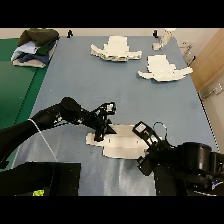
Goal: Fold the box.
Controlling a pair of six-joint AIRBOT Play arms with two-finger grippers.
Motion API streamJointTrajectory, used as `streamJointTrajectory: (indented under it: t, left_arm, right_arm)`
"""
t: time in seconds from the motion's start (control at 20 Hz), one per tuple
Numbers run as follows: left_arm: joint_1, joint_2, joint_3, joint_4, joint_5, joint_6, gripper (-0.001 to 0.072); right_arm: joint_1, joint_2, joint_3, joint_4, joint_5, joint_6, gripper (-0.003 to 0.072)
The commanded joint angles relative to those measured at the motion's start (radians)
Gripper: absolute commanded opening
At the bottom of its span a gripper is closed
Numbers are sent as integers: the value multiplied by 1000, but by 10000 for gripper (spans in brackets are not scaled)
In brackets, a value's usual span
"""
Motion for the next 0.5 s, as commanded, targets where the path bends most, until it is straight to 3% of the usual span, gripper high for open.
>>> streamJointTrajectory:
  t: [0.0,0.25,0.45]
  left_arm:
    - [1,0,1,0,0,0,13]
    - [1,0,1,0,-1,0,13]
    - [1,0,1,0,0,0,13]
  right_arm:
    - [73,-61,-14,-128,47,-74,582]
    - [81,-162,-13,-38,163,-231,582]
    - [102,-219,-13,-64,174,-241,582]
